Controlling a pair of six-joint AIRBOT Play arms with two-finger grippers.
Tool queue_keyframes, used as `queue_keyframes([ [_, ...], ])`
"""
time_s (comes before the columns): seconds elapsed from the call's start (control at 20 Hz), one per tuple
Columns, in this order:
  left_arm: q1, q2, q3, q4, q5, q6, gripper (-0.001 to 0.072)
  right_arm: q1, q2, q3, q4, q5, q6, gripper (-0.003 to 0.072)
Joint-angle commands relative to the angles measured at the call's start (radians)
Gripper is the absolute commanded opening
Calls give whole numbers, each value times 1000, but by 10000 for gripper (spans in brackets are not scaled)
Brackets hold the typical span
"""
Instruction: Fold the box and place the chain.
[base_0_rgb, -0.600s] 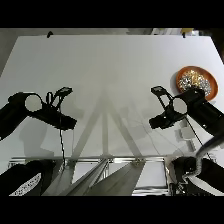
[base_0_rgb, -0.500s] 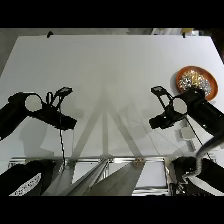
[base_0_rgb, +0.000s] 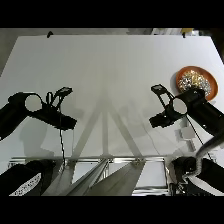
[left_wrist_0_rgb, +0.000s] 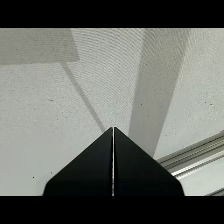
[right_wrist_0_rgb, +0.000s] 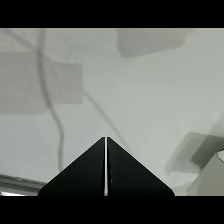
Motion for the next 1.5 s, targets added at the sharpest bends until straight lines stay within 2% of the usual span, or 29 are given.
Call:
queue_keyframes([
  [0.0, 1, 1, 0, 0, 0, 0, 9, -26, 2, 2, -301, 74, -24, 19],
  [0.05, 1, 0, 0, 0, 0, 0, 9, -89, 4, 9, -396, 98, -27, 18],
  [0.15, 1, 1, 0, 0, 0, 0, 9, -281, 8, 27, -426, 87, -111, 19],
  [0.3, 1, 1, 0, 0, 0, 0, 9, -628, 8, 34, -471, -22, -213, 26],
  [0.35, 1, 1, 0, 0, 0, 0, 9, -727, 8, 34, -472, -79, -237, 97],
  [0.45, 1, 1, 0, 0, 0, 0, 9, -903, 8, 34, -473, -150, -326, 497],
  [0.5, 1, 1, 0, 0, 0, 0, 9, -967, 7, 34, -472, -171, -345, 534],
  [0.6, 1, 0, 0, -1, 0, 0, 9, -1068, -12, 34, -458, -207, -345, 535],
  [0.8, 1, 1, 0, -1, 0, 0, 9, -1162, -83, 34, -470, -221, -394, 533],
  [0.85, 1, 1, 0, -1, 0, 0, 9, -1173, -94, 34, -468, -226, -402, 508],
  [0.9, 1, 1, 0, -1, 0, 0, 9, -1178, -106, 34, -469, -228, -415, 452],
  [1.05, 1, 0, 0, -1, 0, 0, 9, -1188, -169, 34, -462, -228, -442, 435],
  [1.15, 1, 1, 0, -1, 0, 0, 9, -1188, -221, 34, -460, -225, -439, 388],
  [1.2, 1, 1, 0, -1, 0, 0, 9, -1188, -247, 34, -459, -222, -438, 352],
  [1.25, 1, 1, 0, -1, 0, 0, 9, -1188, -264, 34, -453, -218, -438, 224],
  [1.3, 1, 1, 0, -1, 0, 0, 9, -1186, -269, 34, -441, -214, -438, 52],
  [1.35, 1, 0, 0, -1, 0, 0, 9, -1178, -266, 34, -438, -207, -438, 23],
  [1.45, 1, 1, 0, -1, 0, 0, 9, -1136, -245, 34, -438, -156, -468, 22],
])
